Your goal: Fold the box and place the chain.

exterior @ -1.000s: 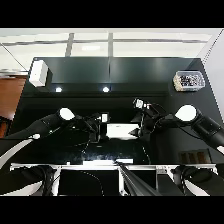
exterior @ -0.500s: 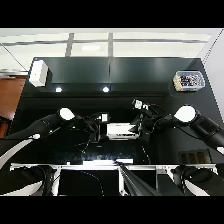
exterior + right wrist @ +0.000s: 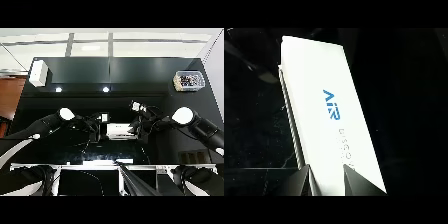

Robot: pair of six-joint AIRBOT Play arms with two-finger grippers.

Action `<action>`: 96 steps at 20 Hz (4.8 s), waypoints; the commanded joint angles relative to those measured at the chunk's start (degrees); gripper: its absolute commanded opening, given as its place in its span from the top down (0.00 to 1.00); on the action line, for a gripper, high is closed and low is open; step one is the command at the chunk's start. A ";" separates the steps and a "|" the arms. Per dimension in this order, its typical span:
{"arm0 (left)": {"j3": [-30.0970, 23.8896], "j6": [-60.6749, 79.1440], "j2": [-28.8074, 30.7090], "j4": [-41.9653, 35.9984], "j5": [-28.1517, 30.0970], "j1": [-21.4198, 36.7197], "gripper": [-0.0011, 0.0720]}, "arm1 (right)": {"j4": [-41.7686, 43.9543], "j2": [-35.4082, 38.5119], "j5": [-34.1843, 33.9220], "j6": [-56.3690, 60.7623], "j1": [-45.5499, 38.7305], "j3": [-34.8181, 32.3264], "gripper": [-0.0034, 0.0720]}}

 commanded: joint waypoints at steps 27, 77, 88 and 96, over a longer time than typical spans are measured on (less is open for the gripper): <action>0.02 0.00 -0.04 0.00 0.02 -0.02 0.41 | -1.99 -0.02 -5.16 3.67 4.15 0.00 0.64; 0.02 0.00 -0.04 0.00 0.02 -0.02 0.41 | -1.99 -1.86 -4.17 6.67 4.20 -0.24 0.44; 0.02 0.00 -0.04 0.00 0.02 -0.02 0.41 | -4.68 -1.86 -2.89 9.70 4.20 -0.39 0.44; 0.02 0.00 -0.04 0.00 0.02 -0.02 0.41 | -4.55 -1.60 -1.18 13.66 4.15 1.20 0.44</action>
